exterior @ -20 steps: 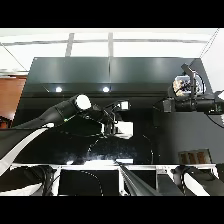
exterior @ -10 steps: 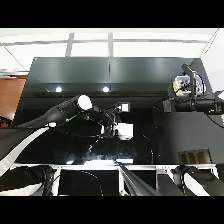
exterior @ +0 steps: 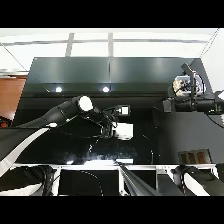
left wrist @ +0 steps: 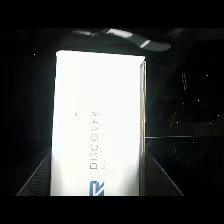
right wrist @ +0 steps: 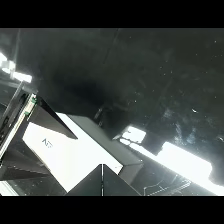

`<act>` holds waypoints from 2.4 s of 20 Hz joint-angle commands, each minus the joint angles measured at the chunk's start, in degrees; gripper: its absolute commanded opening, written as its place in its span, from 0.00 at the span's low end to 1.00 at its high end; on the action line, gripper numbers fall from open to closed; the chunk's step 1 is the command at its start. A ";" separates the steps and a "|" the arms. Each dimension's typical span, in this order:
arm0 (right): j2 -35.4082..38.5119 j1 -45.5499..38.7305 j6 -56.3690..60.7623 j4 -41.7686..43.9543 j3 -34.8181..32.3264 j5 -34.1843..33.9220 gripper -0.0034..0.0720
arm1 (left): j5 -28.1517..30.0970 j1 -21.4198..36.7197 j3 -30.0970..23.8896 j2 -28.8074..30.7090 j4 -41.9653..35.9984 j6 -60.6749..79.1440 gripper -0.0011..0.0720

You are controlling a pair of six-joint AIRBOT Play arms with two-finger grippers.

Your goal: Fold the box and place the chain.

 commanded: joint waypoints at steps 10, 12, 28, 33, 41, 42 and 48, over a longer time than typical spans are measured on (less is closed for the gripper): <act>0.02 0.00 0.02 0.04 0.04 -1.05 0.07 | 7.06 -3.63 0.20 -2.25 7.13 -1.90 0.41; 0.02 0.00 0.02 0.04 0.04 -1.05 0.07 | 7.32 -2.36 0.24 -0.37 8.57 -7.28 0.40; 0.02 0.00 2.67 0.87 0.04 -2.91 0.07 | 6.93 56.35 26.88 -14.10 23.19 -49.75 0.42; 0.02 0.00 3.74 0.87 0.04 -6.69 0.07 | 9.01 56.06 38.60 -25.88 29.73 -49.77 0.42; 0.02 0.00 4.74 1.51 0.09 -7.37 0.07 | -9.20 53.92 50.56 -25.57 39.43 -58.75 0.99; 0.02 0.00 4.72 1.81 0.17 -7.50 0.07 | -15.87 54.01 54.42 -25.24 39.39 -59.04 0.99; 0.28 0.00 1.97 1.88 7.87 -4.85 0.07 | -43.39 53.92 59.65 -17.09 35.58 -77.00 0.05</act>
